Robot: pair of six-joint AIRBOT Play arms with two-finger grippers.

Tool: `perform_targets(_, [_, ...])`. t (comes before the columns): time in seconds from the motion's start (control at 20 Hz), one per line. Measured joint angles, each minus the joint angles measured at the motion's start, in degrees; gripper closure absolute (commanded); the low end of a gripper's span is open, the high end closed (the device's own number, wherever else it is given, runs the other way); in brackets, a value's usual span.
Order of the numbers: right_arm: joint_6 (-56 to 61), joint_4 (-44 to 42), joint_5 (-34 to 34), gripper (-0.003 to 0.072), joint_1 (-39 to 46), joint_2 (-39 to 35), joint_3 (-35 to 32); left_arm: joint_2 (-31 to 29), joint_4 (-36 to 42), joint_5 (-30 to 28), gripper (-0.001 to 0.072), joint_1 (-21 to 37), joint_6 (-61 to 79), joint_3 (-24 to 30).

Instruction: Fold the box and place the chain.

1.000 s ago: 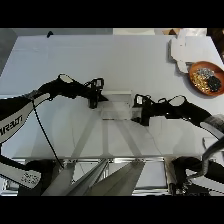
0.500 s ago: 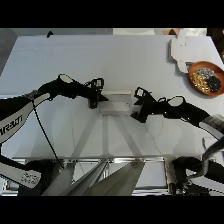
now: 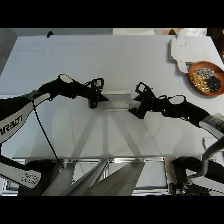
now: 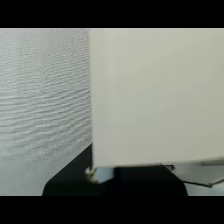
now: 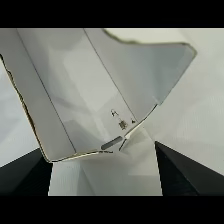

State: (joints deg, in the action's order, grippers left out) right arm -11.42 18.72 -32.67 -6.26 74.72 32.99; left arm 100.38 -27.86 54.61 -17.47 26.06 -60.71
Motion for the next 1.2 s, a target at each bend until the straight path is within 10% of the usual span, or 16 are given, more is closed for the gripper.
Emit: perform_targets(1.2, [-16.9, 5.5, -21.9, -0.0002, 3.5, 16.6, 16.0, 0.0, -0.1, 0.0, 0.0697, 0.0, 0.1, 0.0])
